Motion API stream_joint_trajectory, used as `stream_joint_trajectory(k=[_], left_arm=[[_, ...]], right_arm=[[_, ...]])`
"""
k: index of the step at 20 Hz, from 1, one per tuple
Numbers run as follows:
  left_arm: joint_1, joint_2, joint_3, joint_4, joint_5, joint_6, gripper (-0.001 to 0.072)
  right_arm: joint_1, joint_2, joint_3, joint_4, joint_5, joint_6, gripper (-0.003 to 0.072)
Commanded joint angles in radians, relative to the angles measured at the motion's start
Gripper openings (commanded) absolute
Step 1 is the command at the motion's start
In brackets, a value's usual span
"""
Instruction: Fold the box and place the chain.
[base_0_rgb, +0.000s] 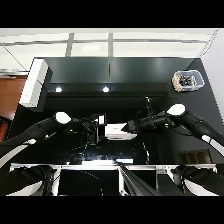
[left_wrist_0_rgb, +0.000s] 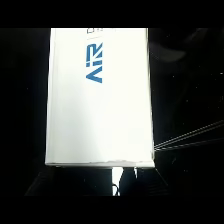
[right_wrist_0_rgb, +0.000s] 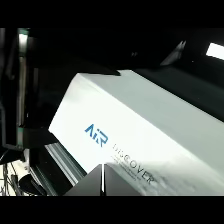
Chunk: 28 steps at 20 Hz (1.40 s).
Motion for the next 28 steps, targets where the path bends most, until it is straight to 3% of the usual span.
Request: stream_joint_trajectory(k=[1, 9, 13, 15, 18, 19, 20, 21, 24, 28], left_arm=[[0.001, 0.000, 0.000, 0.000, 0.000, 0.000, 0.0349], [0.001, 0.000, 0.000, 0.000, 0.000, 0.000, 0.0349], [0.002, 0.000, 0.000, 0.000, -0.007, 0.001, 0.0349], [0.002, 0.000, 0.000, 0.000, -0.006, 0.001, 0.0348], [0.002, 0.008, 0.000, 0.030, -0.008, -0.003, 0.0350], [0.002, 0.021, 0.000, 0.070, -0.007, -0.027, 0.0399], [0.002, 0.037, 0.000, 0.108, -0.007, -0.053, 0.0600], [0.003, 0.055, 0.000, 0.143, -0.008, -0.096, 0.0716], [0.015, 0.142, 0.000, 0.278, -0.042, -0.248, 0.0715], [0.002, 0.234, 0.013, 0.270, -0.117, -0.371, 0.0715]], right_arm=[[0.008, -0.057, -0.003, -0.008, -0.021, -0.007, 0.0016], [0.008, -0.060, -0.003, -0.038, -0.044, -0.025, 0.0016], [-0.022, -0.024, 0.066, -0.018, 0.105, -0.075, 0.0015], [-0.080, 0.048, 0.128, -0.045, 0.180, -0.068, 0.0015], [-0.214, 0.174, 0.182, -0.126, 0.199, -0.016, 0.0015], [-0.269, 0.216, 0.186, -0.154, 0.202, 0.005, 0.0015], [-0.321, 0.254, 0.186, -0.182, 0.213, 0.023, 0.0015], [-0.365, 0.282, 0.186, -0.210, 0.233, 0.037, 0.0016], [-0.467, 0.323, 0.186, -0.254, 0.316, 0.050, 0.0016], [-0.489, 0.323, 0.186, -0.272, 0.309, 0.050, 0.0016]])
